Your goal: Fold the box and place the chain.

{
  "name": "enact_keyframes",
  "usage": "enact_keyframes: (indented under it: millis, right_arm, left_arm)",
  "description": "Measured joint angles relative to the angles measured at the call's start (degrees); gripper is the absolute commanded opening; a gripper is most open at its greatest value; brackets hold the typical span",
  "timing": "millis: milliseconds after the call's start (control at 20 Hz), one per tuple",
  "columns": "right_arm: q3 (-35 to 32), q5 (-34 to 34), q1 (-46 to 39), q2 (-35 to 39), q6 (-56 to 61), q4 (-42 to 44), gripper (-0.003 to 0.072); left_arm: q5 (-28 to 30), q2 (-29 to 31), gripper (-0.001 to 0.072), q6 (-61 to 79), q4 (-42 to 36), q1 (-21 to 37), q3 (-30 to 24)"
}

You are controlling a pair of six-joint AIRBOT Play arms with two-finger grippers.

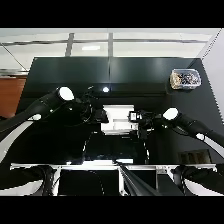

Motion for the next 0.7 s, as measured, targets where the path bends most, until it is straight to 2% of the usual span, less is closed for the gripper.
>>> enact_keyframes:
  millis: [350, 700]
  right_arm:
    - [0.00, 0.00, 0.00, 0.00, -0.02, 0.00, 0.0201]
    - [0.00, 0.00, 0.00, 0.00, -0.02, 0.00, 0.0201]
  left_arm:
    - [1.57, 0.00, 0.0477, -9.46, 6.14, -3.89, 1.79]
    - [5.25, -0.04, 0.0477, -20.59, 15.74, -9.31, 1.99]
